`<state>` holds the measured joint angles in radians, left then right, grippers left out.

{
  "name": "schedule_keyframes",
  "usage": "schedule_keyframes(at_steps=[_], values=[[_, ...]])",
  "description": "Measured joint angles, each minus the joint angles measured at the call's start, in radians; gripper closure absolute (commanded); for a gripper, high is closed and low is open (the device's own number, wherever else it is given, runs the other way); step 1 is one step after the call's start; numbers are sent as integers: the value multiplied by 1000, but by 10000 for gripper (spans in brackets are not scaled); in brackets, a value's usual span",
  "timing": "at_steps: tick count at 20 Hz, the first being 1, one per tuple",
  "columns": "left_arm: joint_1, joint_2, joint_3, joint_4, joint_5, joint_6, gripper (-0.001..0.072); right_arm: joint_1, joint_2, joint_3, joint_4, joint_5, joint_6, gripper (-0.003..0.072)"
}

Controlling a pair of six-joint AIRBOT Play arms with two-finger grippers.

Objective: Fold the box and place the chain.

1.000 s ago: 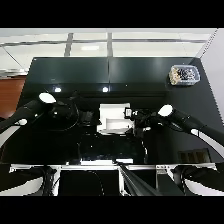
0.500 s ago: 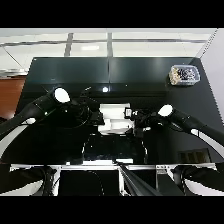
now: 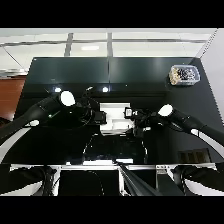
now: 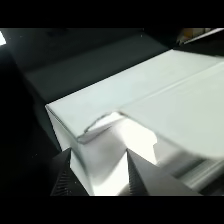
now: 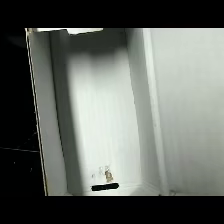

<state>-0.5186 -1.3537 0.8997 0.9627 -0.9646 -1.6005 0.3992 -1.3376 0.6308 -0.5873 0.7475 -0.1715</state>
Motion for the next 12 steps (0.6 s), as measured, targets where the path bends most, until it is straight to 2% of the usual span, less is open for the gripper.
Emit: schedule_keyframes(at_steps=[7, 8, 12], values=[[-11, -15, 1, 5, -4, -32, 315, 0, 0, 0, 0, 0, 0, 600], [-17, -23, 1, 12, -4, -45, 351, 0, 0, 0, 0, 0, 0, 599], [-62, -51, 2, 108, -7, -133, 357, 0, 0, 0, 0, 0, 0, 600]])
